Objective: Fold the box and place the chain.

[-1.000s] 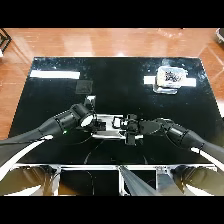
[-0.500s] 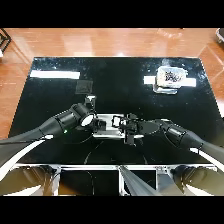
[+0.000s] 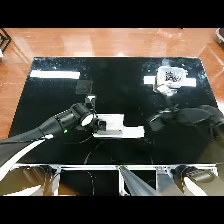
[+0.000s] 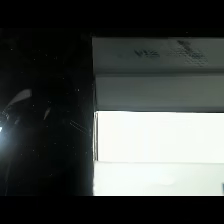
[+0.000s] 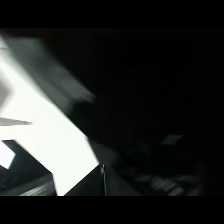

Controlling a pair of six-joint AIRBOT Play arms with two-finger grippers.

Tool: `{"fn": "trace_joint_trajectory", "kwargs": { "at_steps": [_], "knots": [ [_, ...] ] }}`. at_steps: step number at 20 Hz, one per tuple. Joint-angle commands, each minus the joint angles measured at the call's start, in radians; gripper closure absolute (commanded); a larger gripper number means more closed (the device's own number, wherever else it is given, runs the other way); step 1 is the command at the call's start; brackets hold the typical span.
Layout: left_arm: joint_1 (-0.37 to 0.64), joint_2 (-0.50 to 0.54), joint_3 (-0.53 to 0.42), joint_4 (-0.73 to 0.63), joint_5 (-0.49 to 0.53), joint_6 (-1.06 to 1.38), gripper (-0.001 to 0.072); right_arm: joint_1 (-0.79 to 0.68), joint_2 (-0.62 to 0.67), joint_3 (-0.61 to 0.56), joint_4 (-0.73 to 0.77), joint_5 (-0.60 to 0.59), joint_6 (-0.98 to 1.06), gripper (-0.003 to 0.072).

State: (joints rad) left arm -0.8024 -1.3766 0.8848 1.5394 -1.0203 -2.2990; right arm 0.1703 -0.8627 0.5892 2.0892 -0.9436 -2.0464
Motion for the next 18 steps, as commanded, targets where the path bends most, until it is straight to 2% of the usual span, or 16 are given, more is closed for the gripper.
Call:
{"fn": "trace_joint_trajectory", "kwargs": {
  "at_steps": [1, 3, 5, 9, 13, 16, 18],
  "knots": [
    [0.000, 0.000, -0.001, -0.007, -0.012, 0.002, 0.0690, -0.223, 0.038, -0.100, 0.082, -0.111, 0.312, 0.0670],
    [0.000, 0.000, -0.001, -0.008, -0.012, 0.002, 0.0690, -0.230, 0.000, -0.203, 0.193, -0.019, 0.336, 0.0669],
    [0.000, 0.000, -0.001, -0.008, -0.012, 0.002, 0.0690, -0.213, -0.063, -0.245, 0.222, 0.080, 0.409, 0.0670],
    [0.000, 0.000, -0.001, -0.008, -0.011, 0.002, 0.0690, -0.093, -0.204, -0.244, 0.412, 0.115, 0.335, 0.0669],
    [0.000, 0.000, -0.001, -0.008, -0.011, 0.002, 0.0690, 0.042, -0.304, -0.224, 0.497, 0.152, 0.288, 0.0669],
    [0.000, 0.000, -0.001, -0.008, -0.009, 0.002, 0.0690, 0.096, -0.320, -0.149, 0.502, 0.151, 0.287, 0.0663],
    [0.000, 0.000, -0.001, -0.008, -0.010, 0.002, 0.0690, 0.108, -0.320, -0.098, 0.499, 0.089, 0.287, 0.0358]
  ]
}}
